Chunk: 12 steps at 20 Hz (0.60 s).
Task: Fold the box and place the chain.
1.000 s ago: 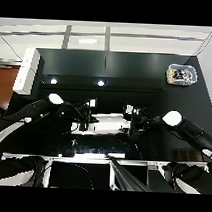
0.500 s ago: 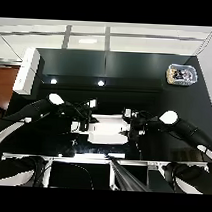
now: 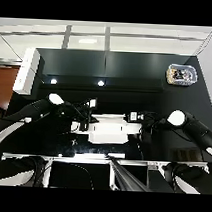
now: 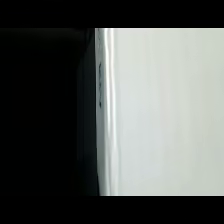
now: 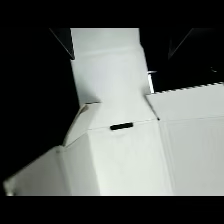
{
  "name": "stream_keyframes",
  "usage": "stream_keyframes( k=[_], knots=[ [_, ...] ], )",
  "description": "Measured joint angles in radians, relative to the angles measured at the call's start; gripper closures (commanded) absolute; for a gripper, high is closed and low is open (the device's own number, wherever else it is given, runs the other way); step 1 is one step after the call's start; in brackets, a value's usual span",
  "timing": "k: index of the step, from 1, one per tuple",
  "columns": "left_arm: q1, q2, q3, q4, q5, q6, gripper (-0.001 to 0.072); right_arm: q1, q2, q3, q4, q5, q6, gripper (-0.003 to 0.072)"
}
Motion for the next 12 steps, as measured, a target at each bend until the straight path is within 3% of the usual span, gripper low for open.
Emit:
stream_keyframes(
  k=[6,12],
  knots=[
    [0.000,0.000,0.000,0.000,0.000,0.000,0.0685,0.108,0.002,-0.015,0.039,0.043,0.055,0.0008],
    [0.000,0.000,0.000,0.000,0.000,0.000,0.0685,0.217,-0.011,-0.034,0.074,-0.076,0.065,0.0008]
  ],
)
